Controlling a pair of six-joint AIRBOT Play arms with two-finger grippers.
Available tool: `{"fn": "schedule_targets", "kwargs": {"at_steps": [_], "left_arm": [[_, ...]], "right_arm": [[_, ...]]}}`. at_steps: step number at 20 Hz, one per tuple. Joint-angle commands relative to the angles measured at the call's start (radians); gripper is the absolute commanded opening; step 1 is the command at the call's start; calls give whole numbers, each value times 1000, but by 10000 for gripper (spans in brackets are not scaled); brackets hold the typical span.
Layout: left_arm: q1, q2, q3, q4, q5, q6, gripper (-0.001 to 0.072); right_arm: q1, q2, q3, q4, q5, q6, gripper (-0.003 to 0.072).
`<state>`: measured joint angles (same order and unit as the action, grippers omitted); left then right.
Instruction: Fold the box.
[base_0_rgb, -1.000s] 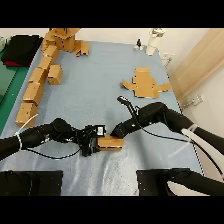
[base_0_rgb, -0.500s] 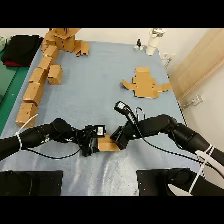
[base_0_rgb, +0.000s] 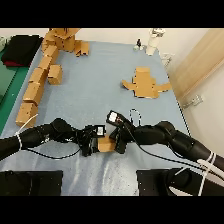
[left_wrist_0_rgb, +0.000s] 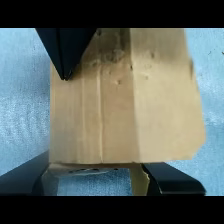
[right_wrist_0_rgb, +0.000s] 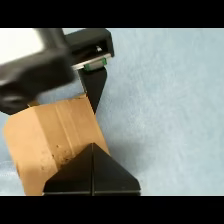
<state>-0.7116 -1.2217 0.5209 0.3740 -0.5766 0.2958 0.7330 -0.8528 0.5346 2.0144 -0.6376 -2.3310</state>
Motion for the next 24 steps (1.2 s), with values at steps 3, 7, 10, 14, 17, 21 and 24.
{"fn": "schedule_targets", "kwargs": {"at_steps": [3, 7, 10, 14, 17, 21, 24], "left_arm": [[1, 0, 1, 0, 0, 0, 471], [1, 0, 1, 0, 0, 0, 471], [1, 0, 1, 0, 0, 0, 471], [1, 0, 1, 0, 0, 0, 471], [1, 0, 1, 0, 0, 0, 471], [1, 0, 1, 0, 0, 0, 470], [1, 0, 1, 0, 0, 0, 470]], "right_arm": [[132, 116, -63, -143, 77, 18, 156], [142, 137, -96, -143, 72, -3, 352], [142, 136, -96, -142, 70, -49, 374], [142, 135, -96, -142, 31, -103, 393], [142, 135, -98, -143, -3, -197, 451], [142, 116, -98, -264, 69, -247, 451], [142, 111, -98, -295, 138, -260, 450]]}}
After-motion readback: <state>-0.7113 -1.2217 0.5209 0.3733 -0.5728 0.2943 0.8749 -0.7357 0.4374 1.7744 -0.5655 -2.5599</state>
